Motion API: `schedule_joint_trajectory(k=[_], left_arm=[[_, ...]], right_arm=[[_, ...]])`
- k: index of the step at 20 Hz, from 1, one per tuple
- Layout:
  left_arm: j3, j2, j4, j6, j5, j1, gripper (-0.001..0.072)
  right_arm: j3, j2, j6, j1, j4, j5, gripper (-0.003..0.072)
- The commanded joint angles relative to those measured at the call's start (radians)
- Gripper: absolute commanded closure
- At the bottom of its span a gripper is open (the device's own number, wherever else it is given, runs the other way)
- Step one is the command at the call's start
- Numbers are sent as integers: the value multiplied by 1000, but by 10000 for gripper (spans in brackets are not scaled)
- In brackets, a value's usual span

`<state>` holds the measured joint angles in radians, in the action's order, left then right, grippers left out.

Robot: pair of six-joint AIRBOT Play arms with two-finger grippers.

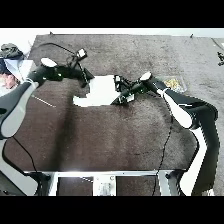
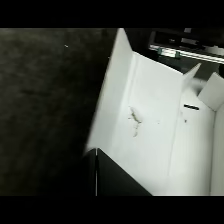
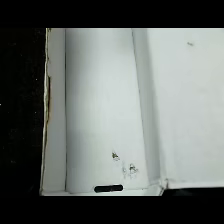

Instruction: Fold the box and place the chain.

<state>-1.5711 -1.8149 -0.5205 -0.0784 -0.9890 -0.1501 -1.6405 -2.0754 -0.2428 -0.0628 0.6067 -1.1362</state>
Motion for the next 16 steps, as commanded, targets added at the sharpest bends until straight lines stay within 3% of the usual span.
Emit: schedule_joint_trajectory(k=[1,4,6,7,12,16], left_arm=[[-7,74,-90,0,-109,40,699],[-6,74,-189,-2,-238,64,676],[10,72,-287,3,-248,51,78],[34,72,-288,1,-220,47,36],[183,71,-299,-12,-39,14,36],[244,70,-320,-80,15,-37,36]], right_arm=[[0,0,0,-1,-1,-1,310],[0,0,0,-1,-1,-1,310],[0,0,0,-1,-1,-1,310],[0,0,0,-1,-1,-1,310],[0,0,0,-1,-1,-1,310],[0,0,0,-1,-1,-1,310]])
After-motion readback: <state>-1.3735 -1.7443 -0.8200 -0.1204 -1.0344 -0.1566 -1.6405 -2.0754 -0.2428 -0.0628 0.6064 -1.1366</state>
